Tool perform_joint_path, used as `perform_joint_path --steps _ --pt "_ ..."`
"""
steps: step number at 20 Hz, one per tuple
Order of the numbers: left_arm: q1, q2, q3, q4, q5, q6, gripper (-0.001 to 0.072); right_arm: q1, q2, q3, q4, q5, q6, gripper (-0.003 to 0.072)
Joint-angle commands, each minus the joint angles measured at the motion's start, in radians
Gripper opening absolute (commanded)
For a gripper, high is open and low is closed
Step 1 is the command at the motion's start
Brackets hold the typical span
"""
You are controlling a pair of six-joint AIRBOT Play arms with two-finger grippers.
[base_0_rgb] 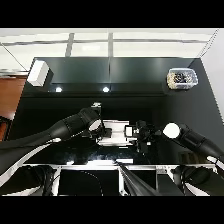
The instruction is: Fold the box and place the chain.
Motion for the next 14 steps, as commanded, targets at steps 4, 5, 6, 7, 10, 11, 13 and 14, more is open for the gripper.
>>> perform_joint_path --steps 4,5,6,7,10,11,13,14 --pt "0.000 -0.001 0.000 0.000 0.005 0.000 0.0031 0.001 -0.024 0.000 0.156 -0.026 -0.001 0.0247" --pt "0.000 -0.001 0.000 0.000 0.005 0.000 0.0031 0.001 -0.030 0.000 0.178 -0.026 -0.001 0.0247" --pt "0.000 -0.001 0.000 0.000 0.005 0.000 0.0031 0.001 -0.039 0.000 0.203 -0.026 -0.001 0.0247" --pt "0.000 -0.001 0.000 0.000 0.005 0.000 0.0031 0.002 -0.049 0.000 0.225 -0.030 -0.001 0.0248" --pt "0.000 -0.001 0.000 0.000 0.005 0.000 0.0031 0.002 -0.067 0.000 0.244 -0.047 -0.001 0.0248" --pt "0.000 -0.001 0.000 0.000 0.005 0.000 0.0031 0.002 -0.067 0.000 0.244 -0.049 -0.001 0.0248" --pt "0.000 -0.001 0.000 0.001 0.008 0.000 0.0031 0.002 -0.068 0.000 0.244 -0.046 -0.001 0.0246" --pt "0.000 -0.001 0.000 0.001 0.008 0.000 0.0032 0.002 -0.068 0.000 0.244 -0.040 -0.002 0.0247"
